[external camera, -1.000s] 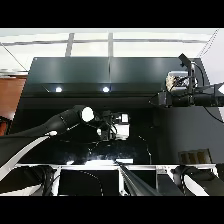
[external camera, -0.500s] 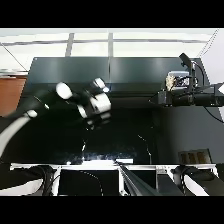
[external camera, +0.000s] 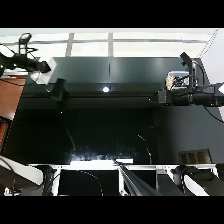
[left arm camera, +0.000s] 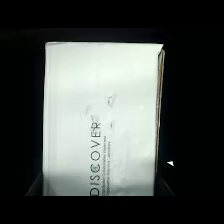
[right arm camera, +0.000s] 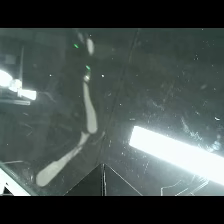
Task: Fold the box and place the chain.
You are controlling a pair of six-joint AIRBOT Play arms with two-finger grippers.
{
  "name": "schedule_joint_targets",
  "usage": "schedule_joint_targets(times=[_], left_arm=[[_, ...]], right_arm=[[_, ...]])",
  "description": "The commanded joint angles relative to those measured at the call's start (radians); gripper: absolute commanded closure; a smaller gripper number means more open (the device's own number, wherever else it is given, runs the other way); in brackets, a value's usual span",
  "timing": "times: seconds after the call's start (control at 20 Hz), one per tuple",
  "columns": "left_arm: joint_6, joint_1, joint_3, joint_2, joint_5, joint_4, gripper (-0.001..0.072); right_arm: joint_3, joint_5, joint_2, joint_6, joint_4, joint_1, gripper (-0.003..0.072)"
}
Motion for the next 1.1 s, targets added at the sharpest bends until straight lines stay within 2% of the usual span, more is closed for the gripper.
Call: schedule_joint_targets(times=[0.0, 0.1, 0.2, 0.3, 0.35, 0.4, 0.5, 0.65, 0.75, 0.8, 0.85, 0.9, 0.95, 1.0, 1.05], left_arm=[[-0.1, 0.076, 0.237, -0.182, -0.053, 0.146, 0.043], [-0.119, 0.079, 0.304, -0.251, -0.05, 0.154, 0.0429], [-0.12, 0.078, 0.301, -0.282, 0.0, 0.152, 0.0429], [-0.119, 0.075, 0.301, -0.298, 0.002, 0.13, 0.0405], [-0.119, 0.069, 0.301, -0.297, -0.002, 0.133, 0.0255], [-0.121, 0.06, 0.302, -0.288, -0.007, 0.153, -0.0003], [-0.126, 0.042, 0.306, -0.241, -0.047, 0.236, -0.0005], [-0.238, 0.029, 0.309, -0.116, -0.16, 0.374, -0.0004], [-0.401, 0.026, 0.307, -0.026, -0.302, 0.327, -0.0002], [-0.443, 0.021, 0.307, 0.014, -0.396, 0.296, -0.0001], [-0.484, 0.013, 0.307, 0.047, -0.497, 0.288, 0.0059], [-0.516, 0.005, 0.307, 0.073, -0.605, 0.287, 0.0277], [-0.52, -0.003, 0.295, 0.103, -0.705, 0.265, 0.0568], [-0.512, -0.014, 0.25, 0.15, -0.746, 0.216, 0.0681], [-0.511, -0.033, 0.181, 0.219, -0.724, 0.161, 0.068]], right_arm=[[0.001, -0.004, 0.0, 0.006, 0.006, 0.003, 0.0669], [0.001, -0.007, 0.0, 0.008, 0.006, 0.008, 0.0669], [0.001, -0.013, 0.0, 0.019, 0.006, 0.008, 0.0669], [0.001, -0.019, 0.0, 0.033, 0.006, 0.008, 0.0668], [0.001, -0.024, 0.0, 0.033, 0.006, 0.008, 0.0669], [0.001, -0.031, 0.0, 0.034, 0.006, 0.008, 0.0669], [0.001, -0.034, 0.0, 0.036, 0.007, 0.008, 0.0669], [0.002, -0.032, 0.001, 0.04, 0.006, 0.007, 0.0669], [0.028, -0.06, 0.001, -0.113, -0.012, -0.01, 0.0669], [0.056, -0.084, 0.001, -0.108, -0.033, -0.03, 0.0669], [0.097, -0.068, 0.001, -0.083, -0.041, -0.056, 0.0669], [0.147, -0.013, 0.002, -0.061, -0.052, -0.084, 0.0669], [0.2, 0.066, 0.009, -0.043, -0.072, -0.11, 0.0669], [0.235, 0.13, 0.027, -0.016, -0.115, -0.126, 0.067], [0.243, 0.151, 0.06, 0.024, -0.187, -0.128, 0.0671]])
